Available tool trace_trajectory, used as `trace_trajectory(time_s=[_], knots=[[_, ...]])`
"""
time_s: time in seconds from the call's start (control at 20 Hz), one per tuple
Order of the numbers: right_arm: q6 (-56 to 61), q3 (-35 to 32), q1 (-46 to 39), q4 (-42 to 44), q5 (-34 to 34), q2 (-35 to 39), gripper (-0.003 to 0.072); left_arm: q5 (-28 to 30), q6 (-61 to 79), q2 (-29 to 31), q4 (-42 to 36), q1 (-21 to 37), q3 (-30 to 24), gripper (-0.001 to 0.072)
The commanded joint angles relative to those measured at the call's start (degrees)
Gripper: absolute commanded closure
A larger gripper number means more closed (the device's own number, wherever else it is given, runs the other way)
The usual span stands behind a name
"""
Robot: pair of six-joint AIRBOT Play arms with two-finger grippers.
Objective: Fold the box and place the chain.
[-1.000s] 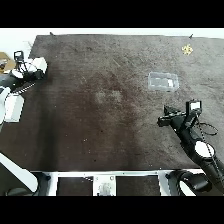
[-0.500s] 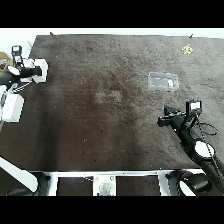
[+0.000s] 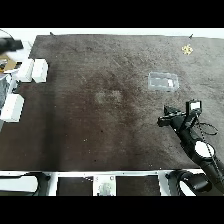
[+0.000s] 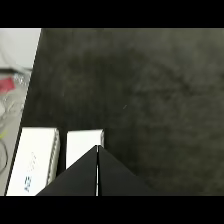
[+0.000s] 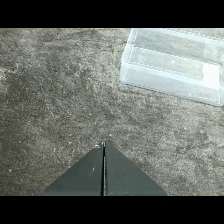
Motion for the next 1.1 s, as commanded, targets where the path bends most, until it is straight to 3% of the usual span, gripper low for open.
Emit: trace_trajectory(time_s=[0.0, 0.1, 0.2, 0.3, 0.55, 0.65, 0.75, 0.85, 1.05], knots=[[0.0, 0.0, 0.0, 0.0, 0.0, 0.0, 0.0684, -2.1, 0.2, 11.3, -3.8, 0.0, -0.5, 0.0704], [0.0, 0.0, 0.0, 0.0, 0.0, 0.0, 0.0684, -1.6, 1.9, 19.0, -4.1, -0.6, -4.4, 0.0706], [0.0, 0.0, 0.1, 0.0, 0.0, 0.0, 0.0684, -1.0, 5.3, 27.5, -4.2, -2.3, -11.6, 0.0706], [0.0, 0.0, 0.0, 0.0, 0.0, 0.0, 0.0685, 0.4, 6.1, 36.5, -4.2, -4.3, -21.1, 0.0706], [0.0, 0.0, 0.0, 0.0, 0.0, 0.0, 0.0684, 14.9, 7.6, 63.5, -4.2, -8.9, -50.4, 0.0706], [0.0, 0.0, 0.0, 0.0, 0.0, 0.0, 0.0684, 16.4, 7.8, 74.2, -4.2, -9.7, -61.0, 0.0706], [0.0, 0.0, 0.0, 0.0, 0.0, 0.0, 0.0684, 14.3, 7.0, 83.1, -4.2, -9.7, -69.9, 0.0706], [0.0, 0.0, 0.0, 0.0, 0.0, 0.0, 0.0684, 11.7, 6.8, 88.8, -4.2, -9.7, -75.9, 0.0705], [0.0, 0.0, 0.1, 0.0, 0.0, 0.0, 0.0684, 12.0, 5.4, 89.4, -4.1, -9.7, -79.3, 0.0703]])
